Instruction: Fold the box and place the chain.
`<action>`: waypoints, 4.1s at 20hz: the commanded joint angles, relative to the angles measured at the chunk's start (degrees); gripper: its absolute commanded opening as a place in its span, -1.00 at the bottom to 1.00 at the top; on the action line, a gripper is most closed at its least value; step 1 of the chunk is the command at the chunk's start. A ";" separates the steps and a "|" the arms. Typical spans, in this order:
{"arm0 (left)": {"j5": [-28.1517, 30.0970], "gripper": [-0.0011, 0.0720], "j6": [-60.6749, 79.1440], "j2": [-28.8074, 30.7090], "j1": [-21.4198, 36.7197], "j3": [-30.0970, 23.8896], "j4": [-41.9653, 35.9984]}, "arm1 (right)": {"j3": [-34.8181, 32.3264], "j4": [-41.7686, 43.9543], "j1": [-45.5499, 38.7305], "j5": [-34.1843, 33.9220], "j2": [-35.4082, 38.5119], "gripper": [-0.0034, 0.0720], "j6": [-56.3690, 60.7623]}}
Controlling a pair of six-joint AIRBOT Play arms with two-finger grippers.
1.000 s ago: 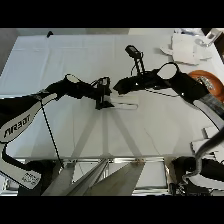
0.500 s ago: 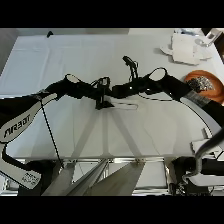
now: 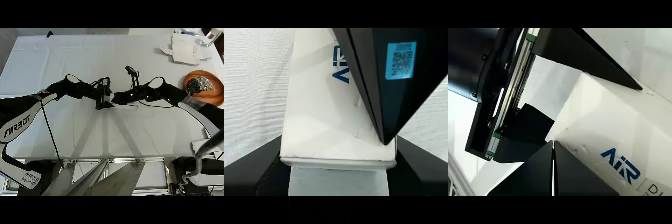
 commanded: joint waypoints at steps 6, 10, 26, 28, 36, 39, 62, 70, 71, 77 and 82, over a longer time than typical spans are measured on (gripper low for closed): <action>0.04 -0.11 -0.09 0.04 0.02 0.04 -0.09 | -0.48 -0.57 0.00 -7.23 8.22 -0.89 -1.33; 0.04 -0.11 -0.09 0.04 0.02 0.04 -0.09 | -0.50 -4.39 -0.57 -6.51 15.61 -0.89 -2.05; 0.04 -0.11 -0.09 0.04 0.02 0.04 -0.09 | -17.51 1.25 -12.83 -3.41 12.26 -0.90 -6.49; 0.04 -0.11 -0.09 0.04 0.02 0.04 -0.09 | -17.51 1.86 -12.83 -3.93 11.06 -0.90 -6.51; 0.04 -0.11 -0.09 0.04 0.02 0.04 -0.09 | -16.70 2.32 -12.79 -1.68 14.19 -0.89 -6.56; 0.04 -0.11 -0.09 0.04 0.02 0.04 -0.09 | -14.29 2.27 -12.79 -0.28 20.17 -0.88 -6.56; -2.73 -0.93 -0.11 0.07 0.04 0.04 0.02 | -7.91 -41.88 -12.94 -5.68 43.60 -0.88 -0.02; -2.47 -0.94 -5.79 9.05 0.28 0.04 0.52 | -7.91 -41.88 -12.94 -5.68 43.60 -0.88 -0.02; -1.88 -0.95 -6.88 11.26 0.28 0.04 0.79 | -7.91 -41.88 -12.94 -5.68 43.60 -0.88 -0.02; 17.77 -0.95 -27.06 27.36 1.95 0.04 10.10 | -7.91 -41.90 -12.94 -5.68 43.60 -0.88 -0.02; 23.56 -0.94 -45.72 33.09 10.49 0.04 25.49 | -7.91 -41.88 -12.94 -5.68 43.60 -0.88 -0.02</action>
